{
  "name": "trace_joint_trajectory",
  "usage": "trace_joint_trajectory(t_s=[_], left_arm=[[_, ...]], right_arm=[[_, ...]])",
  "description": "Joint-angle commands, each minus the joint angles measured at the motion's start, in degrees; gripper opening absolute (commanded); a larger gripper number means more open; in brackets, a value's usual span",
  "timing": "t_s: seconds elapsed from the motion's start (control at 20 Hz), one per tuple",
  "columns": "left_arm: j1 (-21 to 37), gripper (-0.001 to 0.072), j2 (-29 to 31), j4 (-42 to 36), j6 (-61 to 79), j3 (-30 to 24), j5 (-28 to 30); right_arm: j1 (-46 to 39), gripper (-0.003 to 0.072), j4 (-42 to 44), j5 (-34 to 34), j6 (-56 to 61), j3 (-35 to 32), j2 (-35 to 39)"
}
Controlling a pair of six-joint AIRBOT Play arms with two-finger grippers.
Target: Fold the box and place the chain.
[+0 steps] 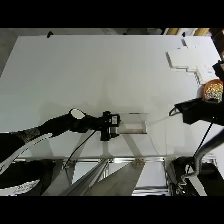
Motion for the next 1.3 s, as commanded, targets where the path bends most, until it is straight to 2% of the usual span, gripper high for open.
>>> trace_joint_trajectory(t_s=[0.0, 0.15, 0.3, 0.45, 1.0, 1.25], left_arm=[[0.00, 0.0204, 0.04, 0.00, 0.00, 0.02, 0.00], [0.00, 0.0204, 0.04, 0.00, 0.00, 0.02, 0.00], [0.00, 0.0204, 0.04, 0.00, 0.00, 0.02, 0.00], [0.00, 0.0204, 0.04, 0.00, 0.00, 0.02, 0.00], [0.00, 0.0204, 0.04, 0.00, 0.00, 0.02, 0.00], [0.00, 0.0204, 0.04, 0.00, 0.00, 0.02, 0.02]], right_arm=[[5.66, 0.0018, 4.70, 2.54, -1.33, 0.04, 1.75], [6.54, 0.0018, 5.25, -1.03, -1.75, 0.04, 1.68], [7.10, 0.0018, 10.69, -1.07, -2.34, 0.02, 1.64], [13.64, 0.0018, 13.97, -1.18, -6.86, 0.00, 0.70], [32.59, 0.0017, 9.88, -10.99, -11.41, -0.02, -11.85], [33.48, 0.0017, 3.69, -14.43, -11.23, -1.31, -15.91]])
